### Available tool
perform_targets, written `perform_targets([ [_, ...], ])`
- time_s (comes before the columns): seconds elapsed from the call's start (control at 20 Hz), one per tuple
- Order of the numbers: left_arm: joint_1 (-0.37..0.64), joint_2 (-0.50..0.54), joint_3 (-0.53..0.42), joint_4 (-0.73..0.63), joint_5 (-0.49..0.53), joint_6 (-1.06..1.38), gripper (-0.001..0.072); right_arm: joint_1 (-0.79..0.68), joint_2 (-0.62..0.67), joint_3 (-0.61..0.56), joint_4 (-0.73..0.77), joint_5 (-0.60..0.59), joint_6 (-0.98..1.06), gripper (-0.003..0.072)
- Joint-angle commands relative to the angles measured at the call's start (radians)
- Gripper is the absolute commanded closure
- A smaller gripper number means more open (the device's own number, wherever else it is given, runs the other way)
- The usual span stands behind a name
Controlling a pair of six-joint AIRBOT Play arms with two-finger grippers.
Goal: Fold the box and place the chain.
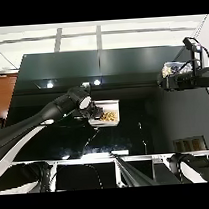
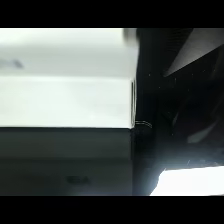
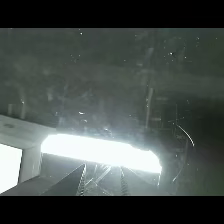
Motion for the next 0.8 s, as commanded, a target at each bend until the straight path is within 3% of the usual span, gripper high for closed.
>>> perform_targets([
  [0.0, 0.002, 0.077, 0.001, 0.014, -0.001, 0.045, 0.0152, 0.0, 0.001, 0.0, 0.0, -0.004, 0.013, 0.0426],
  [0.3, 0.043, 0.238, -0.002, 0.06, -0.117, 0.313, 0.0152, 0.0, 0.001, 0.0, -0.017, -0.021, 0.016, 0.0426],
  [0.5, 0.249, 0.303, -0.051, 0.049, -0.151, 0.474, 0.0152, 0.0, 0.001, 0.0, -0.053, -0.022, 0.017, 0.0426],
  [0.6, 0.396, 0.333, -0.13, -0.126, -0.073, 0.61, 0.0152, 0.0, 0.001, 0.0, -0.053, -0.022, 0.018, 0.0426],
  [0.75, 0.621, 0.385, -0.309, -0.663, 0.044, 1.154, 0.0152, 0.0, 0.001, 0.0, -0.053, -0.024, 0.018, 0.0426],
])
